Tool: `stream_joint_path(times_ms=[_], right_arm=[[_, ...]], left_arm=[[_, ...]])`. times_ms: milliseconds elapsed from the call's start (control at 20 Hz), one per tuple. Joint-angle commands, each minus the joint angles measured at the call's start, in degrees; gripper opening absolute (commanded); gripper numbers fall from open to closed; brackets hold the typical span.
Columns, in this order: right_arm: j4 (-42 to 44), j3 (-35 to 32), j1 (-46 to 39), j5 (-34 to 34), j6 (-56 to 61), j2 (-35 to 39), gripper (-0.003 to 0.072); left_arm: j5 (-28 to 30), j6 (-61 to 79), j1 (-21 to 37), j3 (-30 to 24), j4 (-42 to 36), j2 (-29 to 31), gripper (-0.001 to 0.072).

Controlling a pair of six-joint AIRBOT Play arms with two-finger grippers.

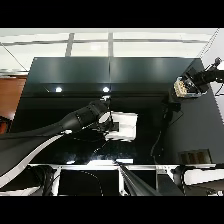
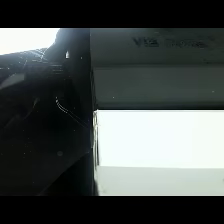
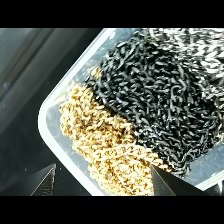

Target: Fold the box and place the chain.

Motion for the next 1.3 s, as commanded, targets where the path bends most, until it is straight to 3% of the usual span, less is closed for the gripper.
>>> stream_joint_path(times_ms=[0, 450, 500, 550, 600, 650, 700, 950, 1250], right_arm=[[-0.46, 0.09, -0.02, -2.08, 4.11, -0.74, 0.072], [-0.07, 0.09, 1.18, -5.07, 5.46, -6.27, 0.0672], [-0.07, 0.09, 1.33, -5.31, 5.2, -6.38, 0.0603], [0.22, 0.09, 1.33, -5.18, 4.5, -6.36, 0.0417], [1.22, 0.13, 1.29, -4.7, 3.3, -6.34, 0.0415], [2.21, 0.5, 1.2, -3.45, 0.31, -6.34, 0.0277], [2.82, 1.16, 1.14, -1.22, -3.5, -6.34, 0.0013], [2.71, 4.76, 1.16, 5.88, -10.67, -5.88, 0.0009], [2.69, 6.91, 1.16, 5.79, -14.32, -1.44, 0.0008]], left_arm=[[-0.04, 0.02, 0.02, 0.04, 0.0, 0.0, 0.0029], [-0.02, 0.02, 0.02, 0.04, 0.0, 0.0, 0.0029], [-0.02, 0.02, 0.02, 0.04, 0.0, 0.0, 0.0029], [0.02, 0.02, 0.02, 0.04, 0.02, 0.0, 0.0029], [0.02, 0.02, 0.02, 0.04, 0.02, 0.0, 0.0029], [0.0, 0.02, 0.02, 0.04, 0.02, 0.0, 0.0029], [0.0, 0.02, 0.02, 0.04, 0.0, 0.0, 0.0029], [0.07, 0.02, 0.02, 0.04, 0.02, 0.0, 0.0029], [0.04, 0.02, 0.02, 0.04, 0.02, 0.0, 0.0029]])
